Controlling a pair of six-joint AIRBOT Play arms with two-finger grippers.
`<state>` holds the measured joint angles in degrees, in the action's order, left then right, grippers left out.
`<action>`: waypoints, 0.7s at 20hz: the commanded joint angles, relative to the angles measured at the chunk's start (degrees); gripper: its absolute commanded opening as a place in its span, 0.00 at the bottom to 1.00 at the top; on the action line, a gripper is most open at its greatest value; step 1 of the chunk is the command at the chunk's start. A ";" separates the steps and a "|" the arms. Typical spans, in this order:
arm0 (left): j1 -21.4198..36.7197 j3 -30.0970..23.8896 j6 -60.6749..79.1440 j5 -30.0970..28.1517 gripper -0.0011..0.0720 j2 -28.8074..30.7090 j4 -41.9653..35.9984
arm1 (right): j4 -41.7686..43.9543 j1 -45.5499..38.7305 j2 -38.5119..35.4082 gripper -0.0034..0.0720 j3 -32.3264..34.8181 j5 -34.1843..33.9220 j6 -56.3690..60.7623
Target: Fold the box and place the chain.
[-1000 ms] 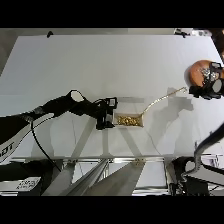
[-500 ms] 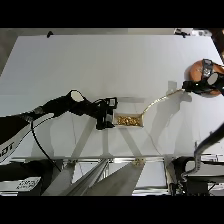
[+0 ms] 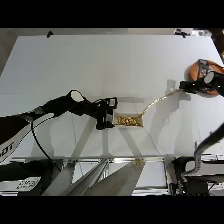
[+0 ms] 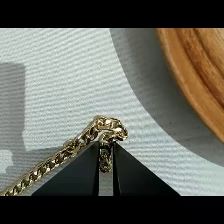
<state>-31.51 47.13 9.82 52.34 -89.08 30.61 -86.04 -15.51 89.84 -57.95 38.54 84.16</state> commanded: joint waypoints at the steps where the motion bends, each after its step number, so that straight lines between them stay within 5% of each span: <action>1: -0.02 0.07 0.00 -0.02 0.69 0.04 0.00 | 0.33 0.09 -2.08 0.06 -0.04 2.67 -0.07; 8: -0.02 0.07 0.00 0.00 0.69 0.04 0.00 | 1.01 2.08 -18.56 0.06 0.00 13.99 -3.74; 14: -0.02 0.07 0.00 0.02 0.69 0.04 0.00 | 9.05 15.43 -33.83 0.06 2.38 26.36 -4.90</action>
<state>-31.51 47.16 9.82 52.34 -89.08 30.61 -81.49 -6.13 62.28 -56.88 58.15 80.03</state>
